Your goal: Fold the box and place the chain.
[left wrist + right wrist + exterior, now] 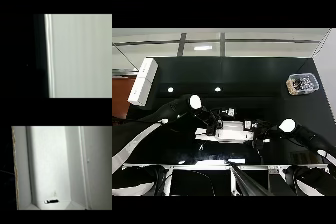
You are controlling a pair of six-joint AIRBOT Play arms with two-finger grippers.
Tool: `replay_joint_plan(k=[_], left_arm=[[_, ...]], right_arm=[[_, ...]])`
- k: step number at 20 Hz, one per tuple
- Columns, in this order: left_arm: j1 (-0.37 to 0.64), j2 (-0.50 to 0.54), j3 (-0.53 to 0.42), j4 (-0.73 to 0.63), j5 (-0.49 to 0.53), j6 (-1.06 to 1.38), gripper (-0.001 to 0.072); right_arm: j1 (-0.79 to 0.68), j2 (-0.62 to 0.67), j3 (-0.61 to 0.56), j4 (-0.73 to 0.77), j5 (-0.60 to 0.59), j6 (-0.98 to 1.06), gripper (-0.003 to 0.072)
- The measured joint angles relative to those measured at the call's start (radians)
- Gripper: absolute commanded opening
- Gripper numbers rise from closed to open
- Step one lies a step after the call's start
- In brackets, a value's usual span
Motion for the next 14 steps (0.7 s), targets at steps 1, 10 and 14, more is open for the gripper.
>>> replay_joint_plan(k=[1,10,14], left_arm=[[0.0,0.0,0.0,0.0,0.0,0.0,0.0024],[0.0,0.0,0.0,0.002,-0.001,0.0,0.0024],[0.0,0.0,0.0,-0.002,-0.001,0.0,0.0024]], right_arm=[[0.0,-0.002,0.0,0.0,-0.001,0.0,0.0636],[0.0,-0.04,0.0,-0.003,0.005,-0.003,0.0636],[0.0,-0.021,0.0,-0.025,0.002,-0.005,0.0637]])
